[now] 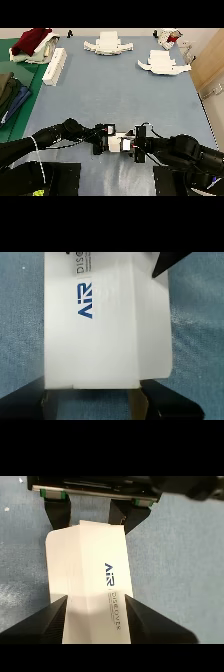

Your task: Fold the box.

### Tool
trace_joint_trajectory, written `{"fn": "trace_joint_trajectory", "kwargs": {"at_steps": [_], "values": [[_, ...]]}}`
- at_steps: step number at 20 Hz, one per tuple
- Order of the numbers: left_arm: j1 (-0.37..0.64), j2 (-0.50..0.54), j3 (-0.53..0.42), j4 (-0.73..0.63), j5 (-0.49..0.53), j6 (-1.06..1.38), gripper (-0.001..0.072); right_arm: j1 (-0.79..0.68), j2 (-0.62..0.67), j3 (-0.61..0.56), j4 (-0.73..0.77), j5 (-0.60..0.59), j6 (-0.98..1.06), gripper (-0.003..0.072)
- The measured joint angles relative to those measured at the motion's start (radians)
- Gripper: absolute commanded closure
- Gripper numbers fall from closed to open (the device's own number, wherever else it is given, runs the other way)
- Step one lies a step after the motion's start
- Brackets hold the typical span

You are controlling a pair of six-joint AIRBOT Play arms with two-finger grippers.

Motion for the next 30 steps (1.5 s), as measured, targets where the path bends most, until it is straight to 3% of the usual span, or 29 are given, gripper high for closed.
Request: {"fn": "trace_joint_trajectory", "kwargs": {"at_steps": [5, 6, 7, 10, 12, 19, 22, 30], "values": [[0.0, 0.0, 0.0, 0.0, 0.0, 0.0, 0.0232, 0.017, -0.024, 0.021, -0.03, -0.003, 0.039, 0.0191], [0.0, 0.0, 0.0, 0.0, 0.0, 0.0, 0.0231, 0.024, -0.026, 0.023, -0.04, -0.005, 0.045, 0.0289], [0.0, 0.0, 0.0, 0.0, 0.0, 0.0, 0.0231, 0.032, -0.027, 0.024, -0.047, -0.008, 0.052, 0.0325], [0.0, 0.0, 0.0, 0.0, 0.0, 0.0, 0.0232, 0.063, -0.03, 0.027, -0.091, -0.02, 0.097, 0.0354], [0.0, 0.0, 0.0, 0.0, 0.0, 0.0, 0.0231, 0.078, -0.033, 0.027, -0.142, -0.028, 0.129, 0.0427], [0.0, 0.0, 0.0, -0.001, 0.002, -0.002, 0.0231, 0.098, -0.036, 0.028, -0.229, -0.033, 0.179, 0.0428], [0.0, 0.0, 0.0, -0.001, 0.002, -0.001, 0.0231, 0.104, -0.037, 0.029, -0.24, -0.037, 0.184, 0.0349], [0.0, 0.0, 0.0, 0.0, -0.001, 0.0, 0.0231, 0.116, -0.022, 0.048, -0.273, -0.034, 0.186, 0.0342]]}}
